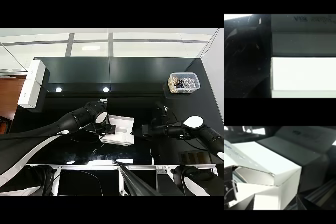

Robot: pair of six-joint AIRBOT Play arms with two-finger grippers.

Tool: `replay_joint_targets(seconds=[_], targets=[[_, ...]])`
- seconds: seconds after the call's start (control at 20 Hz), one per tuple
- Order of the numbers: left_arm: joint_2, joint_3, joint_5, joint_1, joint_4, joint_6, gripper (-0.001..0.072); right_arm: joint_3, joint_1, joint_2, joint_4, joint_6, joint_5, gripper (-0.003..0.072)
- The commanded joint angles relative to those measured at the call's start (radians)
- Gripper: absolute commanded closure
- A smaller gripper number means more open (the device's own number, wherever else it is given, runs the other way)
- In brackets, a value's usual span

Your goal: Fold the box and place the chain.

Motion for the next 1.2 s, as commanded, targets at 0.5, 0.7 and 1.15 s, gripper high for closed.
replay_joint_targets(seconds=[0.5, 0.7, 1.15], targets=[[0.0, 0.001, 0.0, 0.001, 0.001, 0.0, 0.068, 0.172, 0.38, -0.135, -0.325, 0.414, -0.308, 0.0096], [0.0, 0.001, 0.0, 0.001, 0.0, 0.0, 0.068, 0.254, 0.405, -0.197, -0.52, 0.559, -0.259, 0.0135], [0.0, 0.001, 0.0, 0.002, 0.001, 0.0, 0.068, 0.392, 0.452, -0.201, -0.829, 0.888, -0.038, 0.025]])
